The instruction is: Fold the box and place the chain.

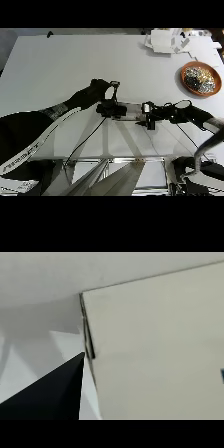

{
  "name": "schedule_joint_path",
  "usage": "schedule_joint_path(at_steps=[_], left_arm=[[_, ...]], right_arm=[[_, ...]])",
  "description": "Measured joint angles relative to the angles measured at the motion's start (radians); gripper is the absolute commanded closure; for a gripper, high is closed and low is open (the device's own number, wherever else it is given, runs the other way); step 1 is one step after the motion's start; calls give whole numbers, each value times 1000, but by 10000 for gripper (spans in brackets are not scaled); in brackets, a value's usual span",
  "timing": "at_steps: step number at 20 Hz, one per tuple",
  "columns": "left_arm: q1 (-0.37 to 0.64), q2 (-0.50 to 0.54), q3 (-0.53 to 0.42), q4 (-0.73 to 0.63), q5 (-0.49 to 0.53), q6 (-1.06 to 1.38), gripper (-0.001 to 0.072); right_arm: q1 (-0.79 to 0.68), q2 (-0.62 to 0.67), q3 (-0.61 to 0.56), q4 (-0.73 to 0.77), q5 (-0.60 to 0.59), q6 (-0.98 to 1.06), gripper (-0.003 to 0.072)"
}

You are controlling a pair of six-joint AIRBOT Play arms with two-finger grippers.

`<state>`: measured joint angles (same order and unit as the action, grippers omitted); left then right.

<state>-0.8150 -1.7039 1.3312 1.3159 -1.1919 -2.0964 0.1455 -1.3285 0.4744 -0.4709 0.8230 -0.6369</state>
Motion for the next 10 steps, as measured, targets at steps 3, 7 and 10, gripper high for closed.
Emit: schedule_joint_path(at_steps=[3,7,10], left_arm=[[-5,-26,40,27,-24,-60,329],[-11,-48,58,49,-28,-108,401],[-21,-65,63,55,-26,-124,597]], right_arm=[[0,0,0,0,0,0,249],[0,0,0,0,0,0,249],[0,0,0,0,0,0,249]])
